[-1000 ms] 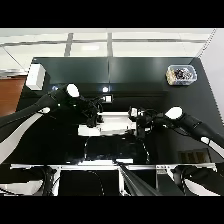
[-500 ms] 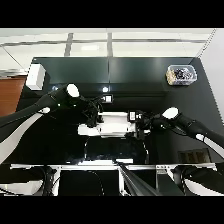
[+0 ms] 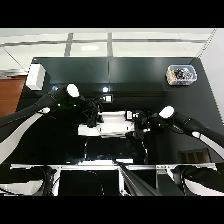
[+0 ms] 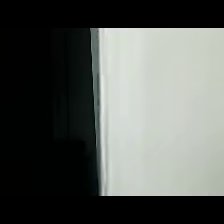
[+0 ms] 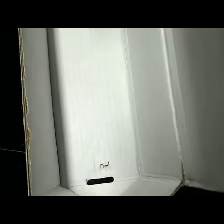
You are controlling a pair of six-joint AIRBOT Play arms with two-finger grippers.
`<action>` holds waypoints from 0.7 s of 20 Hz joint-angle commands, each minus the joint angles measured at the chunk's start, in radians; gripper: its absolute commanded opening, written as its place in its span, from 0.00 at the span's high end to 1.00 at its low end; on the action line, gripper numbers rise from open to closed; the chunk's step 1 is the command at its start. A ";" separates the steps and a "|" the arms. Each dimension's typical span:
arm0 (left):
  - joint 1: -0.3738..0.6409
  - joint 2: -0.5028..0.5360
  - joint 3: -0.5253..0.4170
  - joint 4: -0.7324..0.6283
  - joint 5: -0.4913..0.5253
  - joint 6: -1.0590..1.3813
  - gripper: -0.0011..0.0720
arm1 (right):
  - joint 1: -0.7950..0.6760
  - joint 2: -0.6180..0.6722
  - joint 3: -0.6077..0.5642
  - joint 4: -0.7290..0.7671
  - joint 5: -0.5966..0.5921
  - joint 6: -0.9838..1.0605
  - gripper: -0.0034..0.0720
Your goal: Fold the box and place the chain.
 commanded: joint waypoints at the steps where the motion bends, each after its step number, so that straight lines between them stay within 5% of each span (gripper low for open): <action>1: -0.001 -0.001 0.001 0.001 -0.001 0.000 0.95 | 0.003 -0.006 0.007 -0.018 -0.002 0.028 0.07; 14: -0.001 -0.001 0.001 -0.003 -0.001 0.000 0.95 | 0.026 -0.008 0.007 -0.058 -0.018 0.052 0.07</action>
